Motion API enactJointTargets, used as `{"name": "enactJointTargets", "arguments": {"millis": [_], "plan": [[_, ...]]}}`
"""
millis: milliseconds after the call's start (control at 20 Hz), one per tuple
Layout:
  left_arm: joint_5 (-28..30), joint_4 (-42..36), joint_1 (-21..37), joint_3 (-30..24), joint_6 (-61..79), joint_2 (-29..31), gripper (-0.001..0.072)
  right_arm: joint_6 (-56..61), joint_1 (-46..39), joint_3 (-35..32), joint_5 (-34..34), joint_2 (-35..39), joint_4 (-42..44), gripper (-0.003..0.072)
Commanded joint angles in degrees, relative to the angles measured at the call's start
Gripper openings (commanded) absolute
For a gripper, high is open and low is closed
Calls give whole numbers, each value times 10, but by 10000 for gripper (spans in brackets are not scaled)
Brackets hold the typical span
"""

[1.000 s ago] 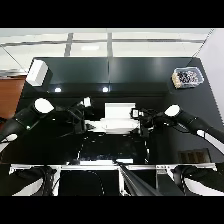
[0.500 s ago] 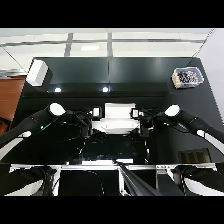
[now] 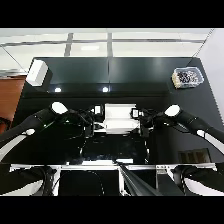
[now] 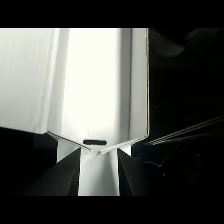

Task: Fold the box and place the chain.

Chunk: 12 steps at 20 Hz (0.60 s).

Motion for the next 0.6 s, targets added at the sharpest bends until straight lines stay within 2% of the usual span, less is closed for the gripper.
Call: {"name": "enactJointTargets", "arguments": {"millis": [0, 300, 550], "plan": [[-7, -30, 0, 6, 1, -9, 273, 0, 0, 0, 0, 0, 0, 190], [0, -85, -13, 6, 3, -30, 274, 0, 0, 0, 0, 0, 0, 190], [24, -86, -39, 16, 1, -45, 275, 0, 0, 0, 0, 0, 0, 190]]}}
